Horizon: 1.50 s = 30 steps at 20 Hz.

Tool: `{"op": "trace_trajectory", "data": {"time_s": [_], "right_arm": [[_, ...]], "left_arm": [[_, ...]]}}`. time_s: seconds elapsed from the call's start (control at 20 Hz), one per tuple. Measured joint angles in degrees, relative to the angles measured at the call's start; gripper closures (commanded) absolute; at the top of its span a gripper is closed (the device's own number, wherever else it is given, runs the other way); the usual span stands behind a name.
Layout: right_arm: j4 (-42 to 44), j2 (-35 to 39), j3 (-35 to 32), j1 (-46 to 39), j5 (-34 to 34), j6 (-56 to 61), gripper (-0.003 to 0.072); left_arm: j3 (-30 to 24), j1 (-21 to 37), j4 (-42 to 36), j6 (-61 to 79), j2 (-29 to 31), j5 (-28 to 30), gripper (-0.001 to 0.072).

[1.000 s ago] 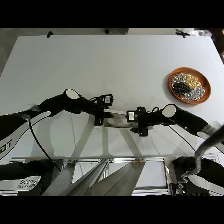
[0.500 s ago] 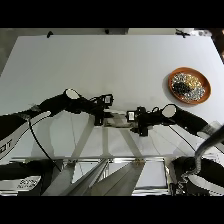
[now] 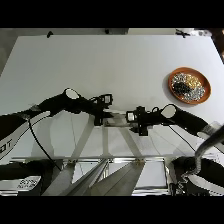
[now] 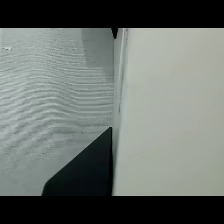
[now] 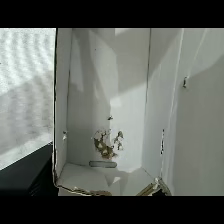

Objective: Fold the box and place the chain.

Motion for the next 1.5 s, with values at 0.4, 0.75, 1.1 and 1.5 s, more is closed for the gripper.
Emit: {"op": "trace_trajectory", "data": {"time_s": [0.4,0.75,1.1,1.5], "right_arm": [[-0.7,0.0,0.0,0.0,0.3,-1.2,0.0288],[-1.5,0.0,0.0,-0.1,2.0,-0.9,0.0288],[-1.6,0.0,0.0,-0.1,2.2,3.8,0.0289],[-1.6,0.0,0.0,-0.1,3.3,6.3,0.0288]], "left_arm": [[0.0,0.0,0.2,-4.1,0.0,-5.6,0.07],[0.0,0.0,0.0,-5.9,0.0,-7.3,0.0698],[-0.1,-0.1,-0.5,-6.2,0.0,-3.7,0.0481],[-0.1,0.0,0.2,-5.9,0.3,0.1,0.0288]]}}
